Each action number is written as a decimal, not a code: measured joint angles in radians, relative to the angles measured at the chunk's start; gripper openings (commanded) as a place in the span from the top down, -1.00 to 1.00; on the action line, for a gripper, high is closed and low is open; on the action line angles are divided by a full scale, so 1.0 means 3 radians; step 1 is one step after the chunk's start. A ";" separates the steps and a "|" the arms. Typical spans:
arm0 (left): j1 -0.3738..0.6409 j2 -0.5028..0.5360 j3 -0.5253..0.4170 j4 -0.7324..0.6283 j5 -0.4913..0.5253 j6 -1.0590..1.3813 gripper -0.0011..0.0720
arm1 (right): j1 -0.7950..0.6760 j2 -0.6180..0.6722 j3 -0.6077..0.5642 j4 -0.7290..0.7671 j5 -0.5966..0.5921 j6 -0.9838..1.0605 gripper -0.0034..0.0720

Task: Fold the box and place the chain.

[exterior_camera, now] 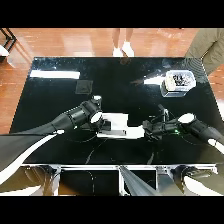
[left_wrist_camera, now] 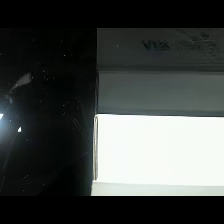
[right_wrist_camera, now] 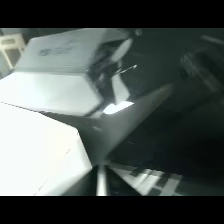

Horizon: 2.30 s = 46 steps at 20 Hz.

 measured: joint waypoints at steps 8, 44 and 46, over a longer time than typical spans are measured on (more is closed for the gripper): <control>0.0000 -0.0003 0.0001 0.0000 -0.0014 0.0001 0.92 | 0.0142 -0.0092 0.0609 -0.0235 0.0579 -0.0164 -0.96; 0.0000 -0.0004 0.0001 0.0003 -0.0024 0.0001 0.92 | 0.1526 -0.0098 0.1092 -0.1413 -0.0365 0.1876 -0.59; 0.0000 -0.0004 0.0001 0.0003 -0.0025 0.0001 0.92 | 0.1603 -0.0098 0.1170 -0.1667 -0.0299 0.2108 -0.59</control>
